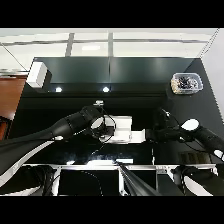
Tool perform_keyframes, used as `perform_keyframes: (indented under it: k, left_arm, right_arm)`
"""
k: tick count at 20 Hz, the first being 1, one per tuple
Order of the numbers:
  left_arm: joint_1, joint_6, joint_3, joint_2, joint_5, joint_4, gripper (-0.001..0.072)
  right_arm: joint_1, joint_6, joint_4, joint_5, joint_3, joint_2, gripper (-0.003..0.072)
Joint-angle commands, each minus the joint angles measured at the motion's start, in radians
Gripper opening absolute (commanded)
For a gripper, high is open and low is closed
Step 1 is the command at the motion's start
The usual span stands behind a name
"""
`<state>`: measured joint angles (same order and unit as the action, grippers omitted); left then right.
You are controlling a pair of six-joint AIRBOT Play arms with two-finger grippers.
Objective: Fold the box and place the chain.
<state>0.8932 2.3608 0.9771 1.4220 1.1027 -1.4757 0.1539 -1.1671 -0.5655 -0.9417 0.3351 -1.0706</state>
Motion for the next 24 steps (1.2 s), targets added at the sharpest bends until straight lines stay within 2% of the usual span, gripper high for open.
perform_keyframes:
  k: [1, 4, 6, 7, 8, 9, 14, 16, 17, 22, 23, 24]
  left_arm:
    - [0.0, 0.0, 0.0, 0.0, 0.0, 0.0, 0.0026]
    - [0.0, 0.0, 0.0, 0.0, 0.0, 0.0, 0.0026]
    - [0.0, 0.0, 0.0, 0.0, -0.001, 0.0, 0.0026]
    - [0.0, 0.0, 0.0, 0.0, -0.001, 0.0, 0.0026]
    - [0.0, 0.0, 0.0, 0.0, 0.0, 0.0, 0.0026]
    - [0.0, 0.0, 0.0, 0.0, 0.0, 0.0, 0.0026]
    - [0.0, 0.0, 0.0, 0.0, 0.002, 0.0, 0.0026]
    - [0.0, 0.0, 0.0, 0.0, 0.002, 0.0, 0.0026]
    - [0.0, 0.0, 0.0, 0.0, 0.002, 0.0, 0.0026]
    - [0.0, 0.0, 0.0, 0.0, 0.002, 0.0, 0.0026]
    - [0.0, 0.0, 0.0, 0.0, 0.002, 0.0, 0.0026]
    - [0.0, 0.0, 0.0, 0.0, 0.002, 0.0, 0.0026]
  right_arm:
    - [0.027, 0.119, 0.08, -0.022, 0.018, -0.03, 0.0009]
    - [0.027, 0.208, 0.082, -0.116, 0.076, -0.03, 0.001]
    - [0.027, 0.207, 0.082, -0.115, 0.117, -0.03, 0.0013]
    - [0.027, 0.206, 0.082, -0.112, 0.136, -0.03, 0.0131]
    - [0.027, 0.204, 0.082, -0.115, 0.151, -0.03, 0.0465]
    - [0.027, 0.199, 0.083, -0.126, 0.164, -0.03, 0.066]
    - [0.055, 0.15, 0.085, -0.154, 0.177, -0.03, 0.0657]
    - [0.086, 0.109, 0.085, -0.137, 0.177, -0.03, 0.0656]
    - [0.1, 0.09, 0.083, -0.121, 0.177, -0.03, 0.0615]
    - [0.164, 0.019, 0.06, -0.055, 0.203, -0.03, 0.0615]
    - [0.176, 0.007, 0.055, -0.048, 0.207, -0.03, 0.0557]
    - [0.188, -0.016, 0.036, -0.041, 0.211, -0.03, 0.0555]
